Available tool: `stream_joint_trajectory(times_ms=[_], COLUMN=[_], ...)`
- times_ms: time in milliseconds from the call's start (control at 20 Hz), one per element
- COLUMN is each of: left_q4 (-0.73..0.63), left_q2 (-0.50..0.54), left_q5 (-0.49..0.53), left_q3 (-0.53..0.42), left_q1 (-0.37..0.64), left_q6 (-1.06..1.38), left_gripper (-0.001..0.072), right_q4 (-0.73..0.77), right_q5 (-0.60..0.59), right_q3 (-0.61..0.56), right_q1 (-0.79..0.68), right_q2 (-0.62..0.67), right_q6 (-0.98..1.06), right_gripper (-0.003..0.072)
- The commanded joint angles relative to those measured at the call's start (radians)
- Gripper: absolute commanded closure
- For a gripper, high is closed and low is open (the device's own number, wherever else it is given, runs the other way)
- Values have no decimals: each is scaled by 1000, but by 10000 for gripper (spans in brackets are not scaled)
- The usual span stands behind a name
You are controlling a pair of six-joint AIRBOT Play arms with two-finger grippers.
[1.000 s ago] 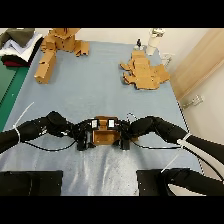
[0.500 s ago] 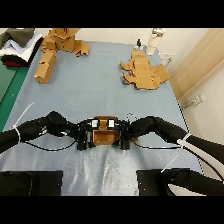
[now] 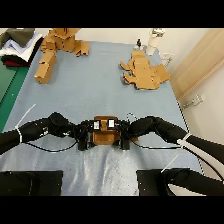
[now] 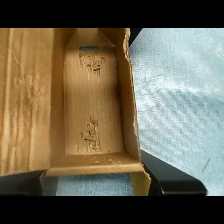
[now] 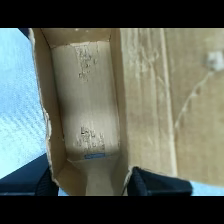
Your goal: Fold the box.
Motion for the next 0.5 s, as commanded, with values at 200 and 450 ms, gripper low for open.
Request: stream_joint_trajectory(times_ms=[200, 450], left_q4=[2, 21], left_q2=[-1, -2], left_q5=[15, 30], left_q3=[1, 0], left_q1=[-2, -2], left_q6=[3, 2], left_gripper=[183, 346], right_q4=[0, 0], right_q5=[0, 0], right_q3=[0, 0], right_q1=[0, 0], right_q2=[0, 0], right_q6=[0, 0], right_gripper=[249, 249])
